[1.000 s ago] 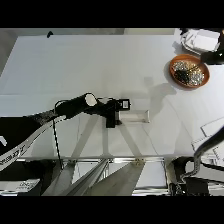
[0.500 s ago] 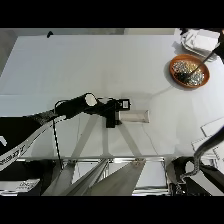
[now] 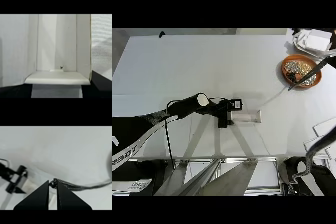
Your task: Fold the box and place the chain.
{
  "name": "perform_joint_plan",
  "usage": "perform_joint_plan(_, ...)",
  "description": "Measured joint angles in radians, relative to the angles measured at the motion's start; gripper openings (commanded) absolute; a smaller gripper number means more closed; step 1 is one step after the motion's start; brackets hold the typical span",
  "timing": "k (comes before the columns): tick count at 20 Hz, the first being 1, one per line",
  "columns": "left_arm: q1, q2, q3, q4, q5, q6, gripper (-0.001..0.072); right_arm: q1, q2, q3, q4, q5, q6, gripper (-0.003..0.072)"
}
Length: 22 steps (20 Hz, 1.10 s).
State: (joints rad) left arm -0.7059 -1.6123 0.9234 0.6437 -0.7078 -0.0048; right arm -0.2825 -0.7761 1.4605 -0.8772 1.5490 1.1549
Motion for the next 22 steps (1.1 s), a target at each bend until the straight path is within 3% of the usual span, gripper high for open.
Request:
perform_joint_plan(7,0.000,0.000,0.000,0.000,0.000,0.000,0.0210,0.101,0.037,-0.001,0.104,0.044,0.008,0.0014)
perform_joint_plan(13,0.000,0.000,0.000,0.000,0.000,0.000,0.0210,0.314,0.040,-0.037,0.041,0.062,0.019,0.0014)
perform_joint_plan(18,0.000,0.000,0.000,0.000,0.000,0.000,0.0210,0.396,0.040,-0.181,-0.037,0.021,0.023,0.0014)
perform_joint_plan(22,0.000,0.000,0.000,0.000,0.000,0.000,0.0210,0.412,0.040,-0.342,-0.048,-0.081,0.007,0.0015)
